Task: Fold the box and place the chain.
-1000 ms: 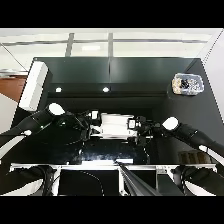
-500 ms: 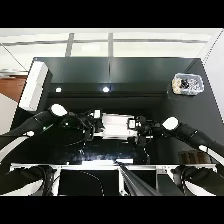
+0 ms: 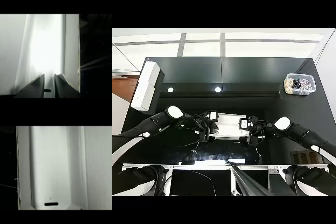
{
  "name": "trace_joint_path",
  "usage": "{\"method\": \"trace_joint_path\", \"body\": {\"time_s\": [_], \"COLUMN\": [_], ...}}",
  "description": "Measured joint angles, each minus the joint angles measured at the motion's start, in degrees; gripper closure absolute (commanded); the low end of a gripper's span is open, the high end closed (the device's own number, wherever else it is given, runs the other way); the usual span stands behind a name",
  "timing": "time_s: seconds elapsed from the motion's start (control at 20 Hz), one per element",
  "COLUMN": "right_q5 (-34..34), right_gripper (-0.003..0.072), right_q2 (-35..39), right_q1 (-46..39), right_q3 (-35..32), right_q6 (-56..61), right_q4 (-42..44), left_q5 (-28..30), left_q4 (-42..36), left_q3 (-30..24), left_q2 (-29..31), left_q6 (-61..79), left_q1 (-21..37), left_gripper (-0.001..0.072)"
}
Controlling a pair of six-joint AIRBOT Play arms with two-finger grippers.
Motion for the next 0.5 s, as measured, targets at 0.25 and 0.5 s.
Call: {"method": "trace_joint_path", "body": {"time_s": [0.25,0.5], "right_q5": [0.00,0.00], "right_gripper": [0.0213,0.0213], "right_q2": [0.00,0.00], "right_q1": [0.00,0.00], "right_q3": [0.02,0.02], "right_q6": [0.00,-0.02], "right_q4": [0.00,0.00], "left_q5": [0.15,-0.31], "left_q4": [-0.02,0.22], "left_q3": [0.00,0.00], "left_q2": [0.00,-0.04], "left_q6": [-0.02,-0.22], "left_q1": [-0.11,-0.11], "left_gripper": [0.0178,0.0293]}}
